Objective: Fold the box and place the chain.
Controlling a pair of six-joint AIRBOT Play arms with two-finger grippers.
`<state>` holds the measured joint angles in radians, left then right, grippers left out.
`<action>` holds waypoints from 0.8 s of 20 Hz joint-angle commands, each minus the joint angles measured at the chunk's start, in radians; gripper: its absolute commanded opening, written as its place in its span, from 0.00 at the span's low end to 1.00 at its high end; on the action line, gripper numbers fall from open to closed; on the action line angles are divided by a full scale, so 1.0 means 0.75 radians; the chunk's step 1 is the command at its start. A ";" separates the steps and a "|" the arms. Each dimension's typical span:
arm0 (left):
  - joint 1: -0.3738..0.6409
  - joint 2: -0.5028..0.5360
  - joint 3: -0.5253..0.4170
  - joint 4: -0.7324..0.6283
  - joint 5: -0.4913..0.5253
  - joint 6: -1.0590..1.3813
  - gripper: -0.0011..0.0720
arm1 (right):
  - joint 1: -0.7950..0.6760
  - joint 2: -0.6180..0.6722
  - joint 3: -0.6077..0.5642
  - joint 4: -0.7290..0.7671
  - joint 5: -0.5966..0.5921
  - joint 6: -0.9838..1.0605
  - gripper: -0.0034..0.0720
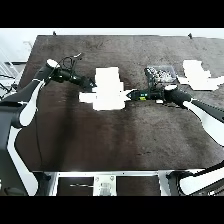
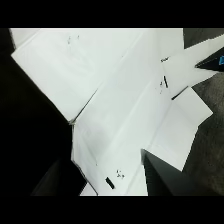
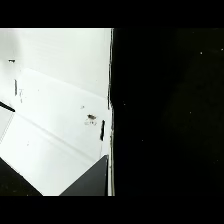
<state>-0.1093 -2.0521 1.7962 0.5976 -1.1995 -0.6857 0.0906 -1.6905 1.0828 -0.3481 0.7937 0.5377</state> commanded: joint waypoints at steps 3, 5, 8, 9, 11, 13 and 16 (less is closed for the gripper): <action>-0.003 -0.053 0.041 -0.074 0.021 0.028 0.78 | 0.002 -0.001 -0.001 0.000 0.001 -0.002 0.06; -0.009 -0.083 0.086 -0.094 0.016 0.027 0.78 | 0.002 -0.001 -0.001 0.000 0.001 -0.002 0.06; -0.041 -0.137 0.152 -0.107 -0.018 0.027 0.78 | 0.002 -0.001 -0.001 0.001 0.006 -0.025 0.06; -0.046 -0.155 0.173 -0.103 -0.034 0.025 0.78 | 0.002 -0.001 -0.001 0.001 0.010 -0.025 0.06; -0.044 -0.169 0.193 -0.101 -0.041 0.008 0.78 | -0.001 -0.001 -0.001 0.001 0.025 -0.025 0.06; -0.035 -0.169 0.205 -0.099 -0.057 0.007 0.74 | -0.001 -0.001 -0.001 0.001 0.025 -0.025 0.06; -0.035 -0.169 0.220 -0.037 -0.093 -0.008 0.74 | -0.001 -0.001 0.000 0.001 0.025 -0.026 0.06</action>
